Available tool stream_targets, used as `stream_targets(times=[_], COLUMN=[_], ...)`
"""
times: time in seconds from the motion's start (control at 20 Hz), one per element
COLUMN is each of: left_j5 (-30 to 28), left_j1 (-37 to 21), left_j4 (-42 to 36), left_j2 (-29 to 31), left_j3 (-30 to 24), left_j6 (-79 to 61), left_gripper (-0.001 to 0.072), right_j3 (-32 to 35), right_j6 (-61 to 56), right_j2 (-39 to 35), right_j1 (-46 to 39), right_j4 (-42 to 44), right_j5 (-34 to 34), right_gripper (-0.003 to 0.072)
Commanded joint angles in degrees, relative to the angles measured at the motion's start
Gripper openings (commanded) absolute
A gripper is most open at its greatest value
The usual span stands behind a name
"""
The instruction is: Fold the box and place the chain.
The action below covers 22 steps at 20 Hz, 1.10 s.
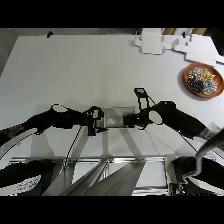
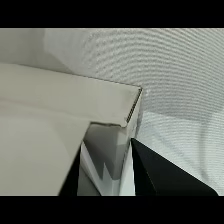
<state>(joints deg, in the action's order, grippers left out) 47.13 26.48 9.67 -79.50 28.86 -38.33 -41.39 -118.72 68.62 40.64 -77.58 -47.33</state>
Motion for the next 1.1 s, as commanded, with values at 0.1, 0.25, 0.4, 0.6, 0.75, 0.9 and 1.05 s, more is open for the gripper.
stream_targets(times=[0.1,0.25,0.4,0.6,0.75,0.9,1.05], left_j5=[0.2,0.2,0.2,0.3,0.2,0.2,0.2], left_j1=[0.0,0.0,0.0,0.0,0.0,0.0,0.0], left_j4=[0.2,0.2,0.2,0.2,0.2,0.2,0.2], left_j2=[0.0,0.0,0.0,0.0,0.0,0.0,0.0], left_j3=[0.0,0.0,0.0,0.0,0.0,0.0,0.0], left_j6=[-0.1,-0.1,-0.1,-0.1,-0.1,-0.1,-0.1], left_gripper=[0.0152,0.0152,0.0152,0.0152,0.0152,0.0152,0.0152], right_j3=[-4.0,-6.6,-7.3,-7.3,-7.3,-7.3,-7.3], right_j6=[-3.5,-3.5,-5.8,-6.1,-7.5,-7.5,-7.5], right_j2=[4.4,6.5,6.7,8.5,9.5,9.9,9.9], right_j1=[0.5,1.5,1.5,1.5,1.5,1.5,1.5], right_j4=[-1.9,-3.8,-6.1,-6.0,-6.0,-5.9,-5.8], right_j5=[-4.1,-5.9,-6.1,-7.3,-7.3,-7.5,-7.6], right_gripper=[0.0338,0.0337,0.0337,0.0335,0.032,0.0278,0.0218])
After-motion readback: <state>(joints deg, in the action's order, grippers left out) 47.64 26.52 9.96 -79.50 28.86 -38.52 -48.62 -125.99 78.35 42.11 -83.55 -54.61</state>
